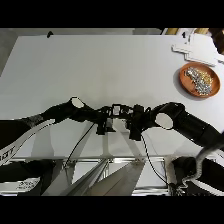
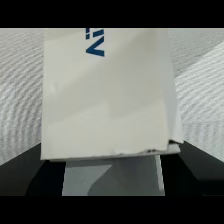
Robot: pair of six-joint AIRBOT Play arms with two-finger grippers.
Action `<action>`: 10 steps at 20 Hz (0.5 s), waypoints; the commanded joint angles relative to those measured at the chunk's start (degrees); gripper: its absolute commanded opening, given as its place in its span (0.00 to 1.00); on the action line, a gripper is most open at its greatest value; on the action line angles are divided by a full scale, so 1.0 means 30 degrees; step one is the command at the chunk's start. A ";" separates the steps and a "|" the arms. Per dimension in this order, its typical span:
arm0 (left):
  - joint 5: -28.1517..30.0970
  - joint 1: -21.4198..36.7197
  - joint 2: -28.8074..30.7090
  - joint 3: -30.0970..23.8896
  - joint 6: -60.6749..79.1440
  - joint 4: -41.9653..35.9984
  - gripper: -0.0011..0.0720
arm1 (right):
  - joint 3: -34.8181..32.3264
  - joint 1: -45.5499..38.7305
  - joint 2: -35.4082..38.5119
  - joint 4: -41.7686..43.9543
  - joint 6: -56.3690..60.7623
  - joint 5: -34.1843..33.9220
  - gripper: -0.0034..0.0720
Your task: Fold the box and place the chain.
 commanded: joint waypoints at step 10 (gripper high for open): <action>-0.0015 -0.0007 0.0015 0.0000 0.0015 0.0015 0.30 | 0.0044 -0.1239 0.0153 0.0670 -0.0022 -0.0546 0.14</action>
